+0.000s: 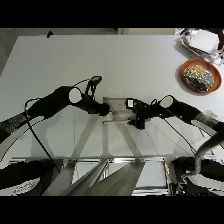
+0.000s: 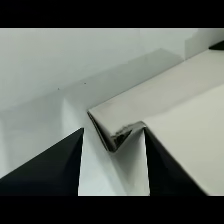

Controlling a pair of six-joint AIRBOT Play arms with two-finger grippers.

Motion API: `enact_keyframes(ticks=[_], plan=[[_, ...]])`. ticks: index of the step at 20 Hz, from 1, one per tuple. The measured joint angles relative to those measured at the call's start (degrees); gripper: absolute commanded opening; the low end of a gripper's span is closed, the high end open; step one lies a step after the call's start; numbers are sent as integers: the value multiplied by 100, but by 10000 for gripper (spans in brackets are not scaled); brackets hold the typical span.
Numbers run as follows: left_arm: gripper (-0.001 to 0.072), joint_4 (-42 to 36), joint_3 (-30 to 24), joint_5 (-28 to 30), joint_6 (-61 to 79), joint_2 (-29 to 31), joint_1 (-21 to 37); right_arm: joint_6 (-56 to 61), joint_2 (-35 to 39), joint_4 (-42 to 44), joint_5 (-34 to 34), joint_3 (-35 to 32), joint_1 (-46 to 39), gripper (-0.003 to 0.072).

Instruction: Fold the box and place the chain.

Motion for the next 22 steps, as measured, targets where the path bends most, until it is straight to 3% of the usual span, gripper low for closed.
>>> enact_keyframes(ticks=[4,9,13,16,19,22], plan=[[411,479,422,-439,-612,-42,-107,0,0,0,-2,0,0,403],[410,1078,1180,-1384,-1460,-328,-321,0,0,0,-2,0,0,403],[407,1252,1399,-1832,-2103,-614,-551,0,0,-2,-2,0,0,403],[329,1327,1449,-1971,-2476,-822,-693,0,0,0,-2,0,0,403],[321,1388,1469,-1956,-2741,-1001,-776,0,0,-2,-2,0,0,403],[197,1408,1478,-1770,-2973,-1102,-820,0,0,0,-2,0,0,403]])
